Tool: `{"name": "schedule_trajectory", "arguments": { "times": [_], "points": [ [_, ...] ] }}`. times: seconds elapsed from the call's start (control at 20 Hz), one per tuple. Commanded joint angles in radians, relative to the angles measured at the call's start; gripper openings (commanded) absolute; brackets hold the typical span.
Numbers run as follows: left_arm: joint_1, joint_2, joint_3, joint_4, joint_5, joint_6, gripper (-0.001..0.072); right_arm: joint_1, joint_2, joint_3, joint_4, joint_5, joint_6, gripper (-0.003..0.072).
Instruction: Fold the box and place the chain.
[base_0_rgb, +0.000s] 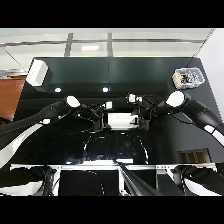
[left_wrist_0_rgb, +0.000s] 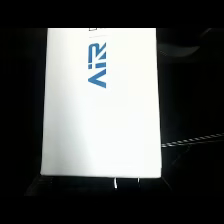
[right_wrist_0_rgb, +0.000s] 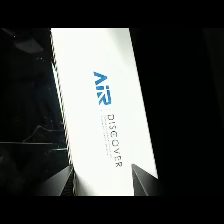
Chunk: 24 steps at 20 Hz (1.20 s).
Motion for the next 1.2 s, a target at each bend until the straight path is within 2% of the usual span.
{"name": "schedule_trajectory", "arguments": {
  "times": [0.0, 0.45, 0.55, 0.6, 0.65, 0.75, 0.8, 0.95, 1.15],
  "points": [
    [0.0, 0.0, 0.0, 0.0, 0.001, 0.0, 0.0395, 0.004, 0.002, -0.005, -0.029, 0.002, 0.004, 0.0424],
    [0.0, 0.0, 0.0, 0.0, 0.003, 0.0, 0.0395, 0.002, 0.116, -0.005, -0.032, 0.047, 0.136, 0.0424],
    [0.0, 0.0, 0.0, 0.0, 0.003, 0.0, 0.0395, -0.002, 0.147, -0.005, -0.032, 0.053, 0.319, 0.0422],
    [0.0, 0.0, 0.0, 0.0, 0.003, 0.0, 0.0395, -0.013, 0.149, -0.005, -0.029, 0.078, 0.425, 0.0296],
    [0.0, 0.0, 0.0, 0.0, 0.004, 0.0, 0.0395, -0.033, 0.149, -0.007, -0.038, 0.116, 0.499, 0.0019],
    [0.0, 0.0, 0.0, 0.0, 0.005, 0.0, 0.0395, -0.081, 0.149, -0.011, -0.054, 0.14, 0.663, 0.0012],
    [0.0, 0.0, 0.0, 0.0, 0.004, 0.0, 0.0395, -0.103, 0.149, -0.011, -0.014, 0.14, 0.721, 0.0011],
    [0.0, 0.001, 0.0, 0.0, 0.004, 0.0, 0.0395, -0.142, 0.137, -0.021, 0.225, 0.145, 0.755, 0.0009],
    [0.0, 0.001, 0.0, 0.0, 0.004, 0.0, 0.0395, -0.141, 0.027, -0.035, 0.479, 0.172, 0.772, 0.0011]
  ]
}}
